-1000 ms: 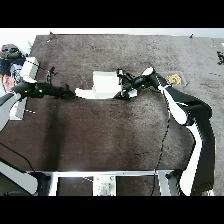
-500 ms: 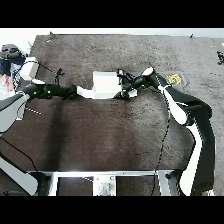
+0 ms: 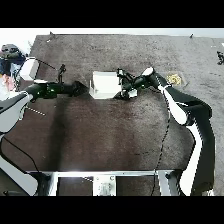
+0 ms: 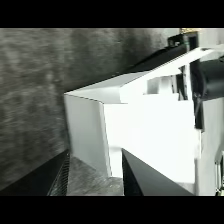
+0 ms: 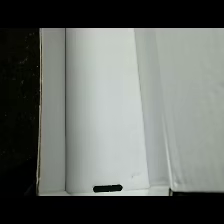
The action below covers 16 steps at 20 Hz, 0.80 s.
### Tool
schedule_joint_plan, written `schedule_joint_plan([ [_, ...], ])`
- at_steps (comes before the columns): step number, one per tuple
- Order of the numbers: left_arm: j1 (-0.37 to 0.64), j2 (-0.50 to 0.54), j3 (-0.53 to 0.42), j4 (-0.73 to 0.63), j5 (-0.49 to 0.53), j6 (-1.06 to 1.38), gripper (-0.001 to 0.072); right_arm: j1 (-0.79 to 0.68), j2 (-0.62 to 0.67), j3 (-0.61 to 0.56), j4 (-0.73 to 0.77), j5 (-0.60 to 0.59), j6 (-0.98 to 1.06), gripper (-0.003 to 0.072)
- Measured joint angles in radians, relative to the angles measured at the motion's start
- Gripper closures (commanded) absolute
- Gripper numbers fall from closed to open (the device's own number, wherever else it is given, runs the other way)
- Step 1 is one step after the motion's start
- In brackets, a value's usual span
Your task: Fold the box and place the chain.
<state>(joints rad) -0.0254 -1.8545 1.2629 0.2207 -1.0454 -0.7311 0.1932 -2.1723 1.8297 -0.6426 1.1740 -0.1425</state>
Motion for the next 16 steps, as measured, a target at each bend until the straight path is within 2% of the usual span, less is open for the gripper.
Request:
schedule_joint_plan([
  [2,-0.022,0.0,0.01,-0.005,0.009,0.005,0.0355,0.0,0.0,0.0,0.0,0.0,0.0,0.0216],
  [3,-0.032,0.0,0.021,-0.002,0.014,0.004,0.0296,0.0,0.0,0.0,0.0,0.0,0.0,0.0216],
  [4,-0.041,0.001,0.035,0.008,0.018,-0.008,0.0278,0.0,0.0,0.0,0.0,0.0,0.0,0.0216],
  [16,-0.16,0.002,0.217,0.385,0.061,-0.389,0.0279,0.0,0.0,0.0,0.0,0.0,0.0,0.0216],
])
